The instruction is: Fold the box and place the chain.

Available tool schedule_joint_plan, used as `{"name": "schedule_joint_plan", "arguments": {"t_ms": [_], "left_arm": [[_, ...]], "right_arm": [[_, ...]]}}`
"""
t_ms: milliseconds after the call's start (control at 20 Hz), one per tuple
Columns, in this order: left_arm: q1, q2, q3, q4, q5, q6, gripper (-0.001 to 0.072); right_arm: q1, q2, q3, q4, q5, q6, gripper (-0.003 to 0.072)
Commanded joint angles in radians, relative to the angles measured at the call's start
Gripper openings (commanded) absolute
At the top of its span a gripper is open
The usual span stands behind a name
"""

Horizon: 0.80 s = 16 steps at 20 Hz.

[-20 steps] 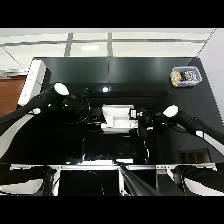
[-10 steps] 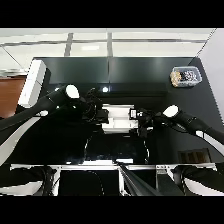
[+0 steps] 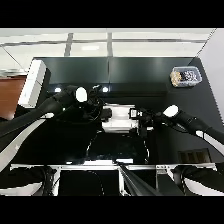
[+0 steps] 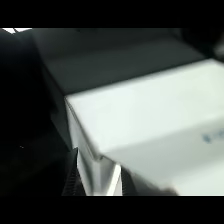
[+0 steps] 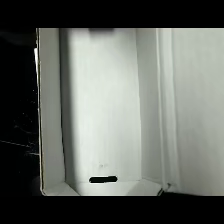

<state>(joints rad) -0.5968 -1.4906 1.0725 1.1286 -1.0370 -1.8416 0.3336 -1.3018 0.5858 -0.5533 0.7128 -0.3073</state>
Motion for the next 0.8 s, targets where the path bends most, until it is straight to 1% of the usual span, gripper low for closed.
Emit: {"name": "schedule_joint_plan", "arguments": {"t_ms": [0,250,400,500,600,750], "left_arm": [[-0.053,0.0,0.016,0.198,-0.012,-0.161,0.031],[-0.103,-0.001,0.021,0.296,0.002,-0.272,0.0309],[-0.134,-0.003,0.048,0.343,0.001,-0.322,0.0309],[-0.156,-0.015,0.07,0.381,-0.03,-0.373,0.0309],[-0.176,-0.042,0.1,0.415,-0.092,-0.392,0.0309],[-0.192,-0.08,0.132,0.422,-0.103,-0.404,0.0309]], "right_arm": [[0.001,0.0,0.001,-0.001,0.004,0.001,0.0204],[0.001,0.0,0.001,-0.001,0.004,0.001,0.0204],[0.001,0.0,0.001,-0.001,0.004,0.001,0.0204],[0.001,0.0,0.001,-0.001,0.004,0.001,0.0204],[0.001,0.0,0.001,-0.001,0.004,0.001,0.0204],[0.001,0.0,0.001,-0.001,0.004,0.001,0.0204]]}}
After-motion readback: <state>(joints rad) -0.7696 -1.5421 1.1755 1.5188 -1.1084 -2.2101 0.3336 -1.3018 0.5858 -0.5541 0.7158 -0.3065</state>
